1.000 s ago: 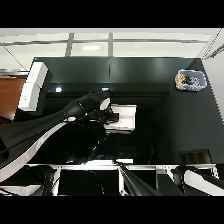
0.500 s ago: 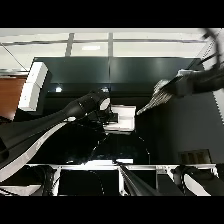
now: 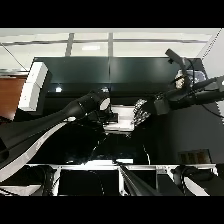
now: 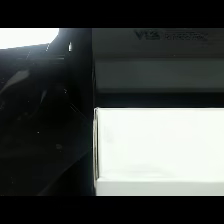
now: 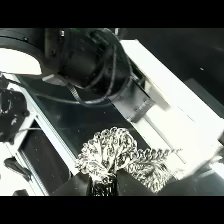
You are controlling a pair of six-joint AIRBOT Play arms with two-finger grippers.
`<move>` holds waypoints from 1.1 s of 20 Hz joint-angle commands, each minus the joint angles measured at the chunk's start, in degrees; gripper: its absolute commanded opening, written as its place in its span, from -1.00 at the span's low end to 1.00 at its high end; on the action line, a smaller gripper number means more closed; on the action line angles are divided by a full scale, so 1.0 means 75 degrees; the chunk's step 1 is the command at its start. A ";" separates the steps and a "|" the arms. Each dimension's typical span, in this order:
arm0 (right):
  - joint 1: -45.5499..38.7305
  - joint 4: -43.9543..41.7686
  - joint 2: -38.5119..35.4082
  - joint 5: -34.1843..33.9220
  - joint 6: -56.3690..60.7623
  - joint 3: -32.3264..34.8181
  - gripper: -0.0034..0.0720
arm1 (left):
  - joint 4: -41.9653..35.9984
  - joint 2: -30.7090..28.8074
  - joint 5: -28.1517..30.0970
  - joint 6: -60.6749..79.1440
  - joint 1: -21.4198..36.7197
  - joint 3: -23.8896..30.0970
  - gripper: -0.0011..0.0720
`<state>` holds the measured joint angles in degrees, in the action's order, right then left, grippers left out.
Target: Fold the box and place the chain.
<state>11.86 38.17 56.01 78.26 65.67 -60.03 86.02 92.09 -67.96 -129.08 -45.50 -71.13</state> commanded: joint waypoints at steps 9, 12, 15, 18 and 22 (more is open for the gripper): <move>0.0866 0.0329 0.0667 -0.2011 0.0184 0.1682 -0.88 | 0.0003 -0.0003 0.0050 -0.0017 0.0006 0.0003 -0.89; 0.0874 -0.0175 0.0973 -0.2996 0.0184 0.1935 -0.88 | 0.0006 -0.0003 0.0029 -0.0017 0.0006 0.0003 -0.90; 0.0880 -0.0667 0.1396 -0.3002 0.0184 0.1935 -0.88 | 0.0006 -0.0003 0.0029 -0.0017 0.0006 0.0003 -0.90; 0.0810 -0.0679 0.1431 -0.2891 0.0189 0.1886 -0.27 | 0.0006 -0.0003 0.0032 -0.0017 0.0006 0.0003 -0.90; -0.0318 0.0408 0.1177 -0.0338 0.0184 0.1236 -0.02 | 0.0006 -0.0003 -0.0006 -0.0015 0.0006 0.0003 -0.90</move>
